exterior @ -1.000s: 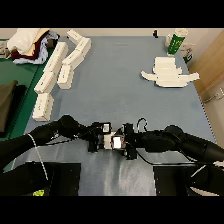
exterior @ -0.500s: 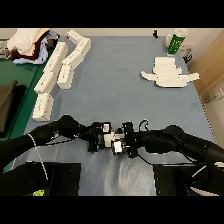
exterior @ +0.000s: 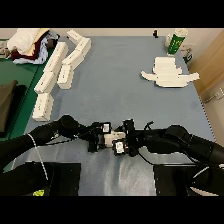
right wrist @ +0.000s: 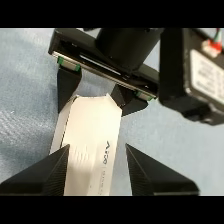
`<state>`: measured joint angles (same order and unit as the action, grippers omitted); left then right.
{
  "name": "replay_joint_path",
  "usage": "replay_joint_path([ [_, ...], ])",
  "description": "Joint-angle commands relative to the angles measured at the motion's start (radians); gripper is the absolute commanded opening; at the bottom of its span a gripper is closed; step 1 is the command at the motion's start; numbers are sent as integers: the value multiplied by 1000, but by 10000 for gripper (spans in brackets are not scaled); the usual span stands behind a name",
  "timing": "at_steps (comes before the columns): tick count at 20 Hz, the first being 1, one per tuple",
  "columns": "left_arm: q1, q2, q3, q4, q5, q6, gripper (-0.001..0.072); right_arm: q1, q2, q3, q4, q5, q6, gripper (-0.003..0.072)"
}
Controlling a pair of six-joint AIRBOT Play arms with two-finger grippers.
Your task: Fold the box.
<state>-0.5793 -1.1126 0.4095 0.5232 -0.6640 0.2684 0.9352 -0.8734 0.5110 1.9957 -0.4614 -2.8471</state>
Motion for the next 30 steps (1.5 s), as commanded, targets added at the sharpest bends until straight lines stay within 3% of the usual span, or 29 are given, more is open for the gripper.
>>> replay_joint_path([
  [1, 0, 0, 0, 0, 0, 0, 539, -1, 4, 1, -4, 25, 0, 513],
  [4, 0, 0, 0, 0, 0, 0, 539, -2, 1, 1, -11, 35, 1, 503],
  [6, 0, 0, 0, 0, 0, 0, 539, -7, -14, 1, -10, 35, 2, 400],
  [10, 0, 0, 0, 0, 0, 0, 540, -6, -41, 1, 32, 13, 4, 334],
  [22, 0, 0, 0, 0, 0, 0, 540, 2, -72, -1, 83, -29, 3, 333],
  [26, 0, 0, 0, 0, 0, 0, 539, -8, -28, 1, 77, 21, 4, 461],
  [30, 0, 0, 0, 0, 0, 0, 539, -7, 26, 1, 90, 1, 95, 458],
])
